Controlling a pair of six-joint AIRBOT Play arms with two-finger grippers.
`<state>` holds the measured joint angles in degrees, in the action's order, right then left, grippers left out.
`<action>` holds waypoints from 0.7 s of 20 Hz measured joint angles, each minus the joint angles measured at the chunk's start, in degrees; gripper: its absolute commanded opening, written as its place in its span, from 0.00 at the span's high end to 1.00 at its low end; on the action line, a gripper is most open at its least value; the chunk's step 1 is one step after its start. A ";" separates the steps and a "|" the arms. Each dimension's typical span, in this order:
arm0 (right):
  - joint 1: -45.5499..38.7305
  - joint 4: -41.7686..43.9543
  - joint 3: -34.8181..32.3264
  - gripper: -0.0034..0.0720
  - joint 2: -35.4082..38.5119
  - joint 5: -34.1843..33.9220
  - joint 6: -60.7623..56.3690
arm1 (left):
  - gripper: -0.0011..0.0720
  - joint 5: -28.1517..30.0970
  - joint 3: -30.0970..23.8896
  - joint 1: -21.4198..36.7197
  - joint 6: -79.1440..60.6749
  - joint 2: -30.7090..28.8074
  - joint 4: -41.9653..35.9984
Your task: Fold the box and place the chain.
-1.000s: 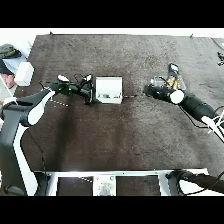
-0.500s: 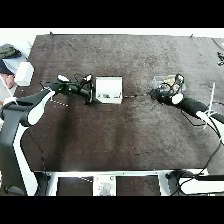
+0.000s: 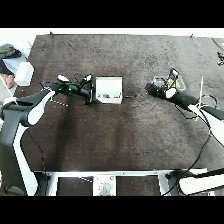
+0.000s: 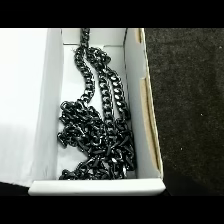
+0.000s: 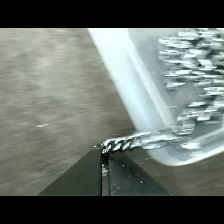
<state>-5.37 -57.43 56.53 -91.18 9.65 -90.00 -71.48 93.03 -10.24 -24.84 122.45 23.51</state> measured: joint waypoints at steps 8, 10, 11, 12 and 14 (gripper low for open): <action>19.12 0.68 3.56 0.97 16.63 -2.95 5.99 | 0.43 0.00 0.00 0.00 0.00 0.00 0.00; 23.80 0.68 5.42 0.97 17.90 -4.55 7.06 | 0.43 0.00 0.00 0.00 -0.02 0.00 0.00; 25.53 0.70 6.08 0.97 17.99 -5.25 7.37 | 0.43 0.00 0.00 0.00 0.00 0.00 0.00; 27.08 0.68 6.62 0.97 17.84 -5.79 7.58 | 0.43 0.00 0.00 0.00 0.00 0.00 0.00; 29.38 0.70 7.21 0.97 16.68 -6.47 7.69 | 0.43 0.00 0.00 0.00 -0.02 0.00 0.00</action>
